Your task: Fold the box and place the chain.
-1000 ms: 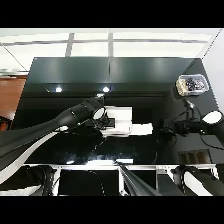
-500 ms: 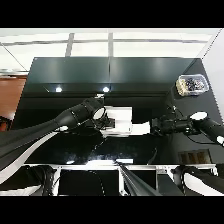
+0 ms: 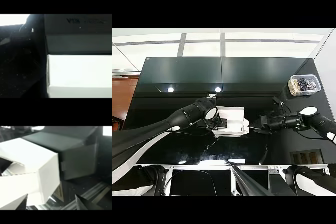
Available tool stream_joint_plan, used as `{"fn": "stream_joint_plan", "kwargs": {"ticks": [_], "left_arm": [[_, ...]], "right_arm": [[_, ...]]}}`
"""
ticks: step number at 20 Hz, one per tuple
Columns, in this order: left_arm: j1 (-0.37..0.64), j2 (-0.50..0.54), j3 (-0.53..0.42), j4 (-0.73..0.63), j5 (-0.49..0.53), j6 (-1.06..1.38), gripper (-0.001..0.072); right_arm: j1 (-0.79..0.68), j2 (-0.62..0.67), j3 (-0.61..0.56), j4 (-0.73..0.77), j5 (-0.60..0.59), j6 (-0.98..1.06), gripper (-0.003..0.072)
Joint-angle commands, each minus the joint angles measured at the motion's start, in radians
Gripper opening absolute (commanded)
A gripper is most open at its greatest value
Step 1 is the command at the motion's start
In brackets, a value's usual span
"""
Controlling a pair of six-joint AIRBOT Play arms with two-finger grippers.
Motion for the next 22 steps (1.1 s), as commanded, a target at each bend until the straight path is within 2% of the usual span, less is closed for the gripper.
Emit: {"fn": "stream_joint_plan", "kwargs": {"ticks": [1,7,8,10,13,19,21,22], "left_arm": [[0.001,0.000,0.000,0.000,0.000,0.000,0.0028],[0.001,0.000,0.000,0.000,0.011,0.000,0.0028],[0.001,0.000,0.000,0.000,0.011,0.000,0.0028],[0.001,0.000,0.000,0.000,0.011,0.000,0.0028],[0.001,0.000,0.000,0.000,0.011,0.000,0.0028],[0.001,0.000,0.000,0.000,0.011,0.000,0.0028],[0.001,0.000,0.000,0.000,0.011,0.000,0.0028],[0.001,0.000,0.000,0.000,0.011,0.000,0.0028]], "right_arm": [[0.041,-0.001,0.024,0.014,0.010,0.005,0.0679],[0.274,-0.001,0.052,-0.009,-0.172,0.129,0.0665],[0.305,-0.001,0.074,-0.062,-0.211,0.205,0.0522],[0.351,-0.001,0.127,-0.191,-0.263,0.329,0.0511],[0.399,-0.001,0.202,-0.350,-0.277,0.470,0.0511],[0.490,-0.001,0.257,-0.480,-0.282,0.609,0.0491],[0.526,-0.002,0.261,-0.542,-0.287,0.665,0.0366],[0.539,-0.002,0.261,-0.558,-0.293,0.688,0.0367]]}}
